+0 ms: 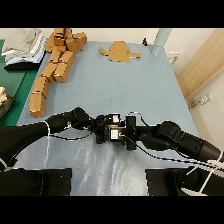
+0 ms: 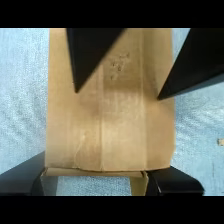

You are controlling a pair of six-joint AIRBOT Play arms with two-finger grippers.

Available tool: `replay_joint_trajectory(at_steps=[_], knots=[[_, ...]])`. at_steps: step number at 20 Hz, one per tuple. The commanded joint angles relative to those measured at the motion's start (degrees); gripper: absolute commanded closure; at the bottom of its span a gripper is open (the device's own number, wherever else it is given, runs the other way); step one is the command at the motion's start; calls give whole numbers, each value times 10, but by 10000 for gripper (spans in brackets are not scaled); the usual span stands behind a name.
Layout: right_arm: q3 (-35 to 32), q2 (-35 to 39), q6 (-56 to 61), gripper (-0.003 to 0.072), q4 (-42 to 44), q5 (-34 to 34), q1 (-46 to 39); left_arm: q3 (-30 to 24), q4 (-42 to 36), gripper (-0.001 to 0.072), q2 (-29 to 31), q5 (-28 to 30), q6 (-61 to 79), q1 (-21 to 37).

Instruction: Fold the box.

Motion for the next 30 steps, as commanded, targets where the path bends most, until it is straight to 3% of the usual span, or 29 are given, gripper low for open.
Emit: replay_joint_trajectory(at_steps=[1, 11, 12, 15, 30], knots=[[0, -13, -7, 180, 9, -4, 2, 0, 0, 195, 0, 0, 0, 0], [0, -21, -5, 170, -55, 15, 16, 0, 0, 196, 0, 0, 0, 0], [0, -21, -4, 193, -62, 17, 16, 0, 0, 195, 0, 0, 0, 0], [0, -20, -4, 368, -70, 16, 16, 0, 0, 196, 0, 0, 0, 0], [0, 23, -4, 368, -60, 11, 21, 0, 0, 196, 0, 0, 0, 0]])
